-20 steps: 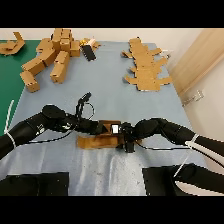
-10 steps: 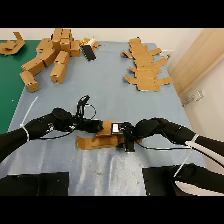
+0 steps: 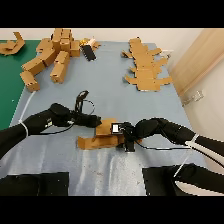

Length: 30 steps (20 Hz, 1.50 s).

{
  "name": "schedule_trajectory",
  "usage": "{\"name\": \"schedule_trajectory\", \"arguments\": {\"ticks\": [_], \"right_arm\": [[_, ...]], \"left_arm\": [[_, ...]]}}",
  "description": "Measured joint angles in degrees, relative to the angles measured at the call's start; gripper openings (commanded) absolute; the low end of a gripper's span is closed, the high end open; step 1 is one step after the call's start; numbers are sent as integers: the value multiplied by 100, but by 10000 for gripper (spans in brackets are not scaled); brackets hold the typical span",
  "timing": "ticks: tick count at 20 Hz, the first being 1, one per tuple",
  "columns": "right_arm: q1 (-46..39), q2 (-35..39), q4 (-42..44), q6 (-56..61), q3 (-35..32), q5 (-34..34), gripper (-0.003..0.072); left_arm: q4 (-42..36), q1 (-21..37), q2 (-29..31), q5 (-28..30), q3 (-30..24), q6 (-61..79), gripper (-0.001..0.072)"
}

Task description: Fold the box.

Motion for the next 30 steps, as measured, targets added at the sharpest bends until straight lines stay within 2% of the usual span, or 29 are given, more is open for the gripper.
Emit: {"name": "schedule_trajectory", "arguments": {"ticks": [4, 6, 8, 11, 12, 13, 14, 18, 22, 23, 24, 25, 26, 30], "right_arm": [[0, 0, 0, -2, 0, -4, 499], [0, 0, 0, -2, 0, -4, 499], [0, 0, -2, -2, 0, -7, 498], [0, 0, -2, -2, 0, -9, 499], [0, 0, -2, 0, 0, -9, 499], [0, 0, -2, -2, 0, -9, 499], [0, 0, -2, 0, 0, -9, 499], [0, 0, -2, 0, 0, -11, 499], [0, 0, -2, 0, 0, -9, 499], [0, 0, -2, 0, 0, -11, 498], [0, 0, -4, 0, 0, -9, 499], [0, 0, -2, 0, 0, -11, 498], [0, 0, -2, 0, 0, -11, 499], [0, 0, -4, 0, 0, -9, 499]], "left_arm": [[516, 949, 664, -518, -70, 479, 11], [955, 1228, 1073, -953, -188, 826, 11], [1364, 1311, 1484, -1303, -328, 1137, 12], [1952, 944, 2002, -1655, -496, 1834, 17], [2146, 734, 2098, -1709, -527, 2072, 213], [2385, 494, 2164, -1740, -551, 2262, 594], [2634, 216, 2194, -1722, -568, 2415, 661], [3440, -654, 2059, -1467, -603, 2723, 657], [3744, -1032, 1757, -1311, -608, 2813, 655], [3777, -1080, 1698, -1263, -608, 2826, 604], [3779, -1130, 1659, -1198, -608, 2833, 462], [3768, -1182, 1628, -1115, -608, 2841, 385], [3759, -1231, 1604, -1054, -608, 2850, 342], [3713, -1405, 1563, -903, -608, 2852, 341]]}}
